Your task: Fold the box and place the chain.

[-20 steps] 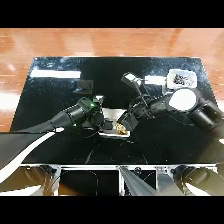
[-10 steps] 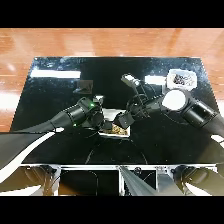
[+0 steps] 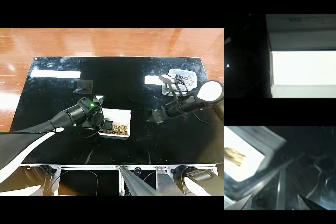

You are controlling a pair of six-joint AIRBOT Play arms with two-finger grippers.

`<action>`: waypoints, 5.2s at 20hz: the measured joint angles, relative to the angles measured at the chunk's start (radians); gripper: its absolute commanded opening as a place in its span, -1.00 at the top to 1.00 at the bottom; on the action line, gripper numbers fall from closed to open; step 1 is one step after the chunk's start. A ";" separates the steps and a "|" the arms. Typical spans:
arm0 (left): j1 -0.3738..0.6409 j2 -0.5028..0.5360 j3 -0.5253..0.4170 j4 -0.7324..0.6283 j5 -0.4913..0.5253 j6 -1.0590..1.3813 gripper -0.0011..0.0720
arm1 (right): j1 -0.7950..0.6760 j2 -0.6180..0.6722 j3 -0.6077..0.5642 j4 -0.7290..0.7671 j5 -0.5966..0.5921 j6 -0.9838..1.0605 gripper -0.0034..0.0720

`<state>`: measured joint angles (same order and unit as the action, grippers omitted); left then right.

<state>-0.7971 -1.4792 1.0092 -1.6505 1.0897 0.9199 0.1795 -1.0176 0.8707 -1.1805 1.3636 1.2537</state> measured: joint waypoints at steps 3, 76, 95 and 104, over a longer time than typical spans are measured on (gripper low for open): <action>0.001 -0.001 0.002 -0.002 -0.006 0.000 -0.39 | -0.048 0.006 -0.074 -0.002 0.002 0.007 -0.89; 0.414 0.782 -0.371 -0.299 0.116 0.489 -0.53 | 0.670 -0.438 0.395 -0.242 -0.035 -0.272 -1.00; 0.414 0.782 -0.371 -0.298 0.113 0.489 -0.53 | 0.668 -0.438 0.395 -0.261 -0.051 -0.321 -0.57; 0.415 0.782 -0.376 -0.249 0.116 0.488 -0.53 | 0.656 -0.438 0.395 -0.257 -0.086 -0.334 -0.08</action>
<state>-0.3824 -0.6971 0.6334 -1.8992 1.2060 1.4082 0.8352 -1.4551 1.2655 -1.4380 1.2778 0.9195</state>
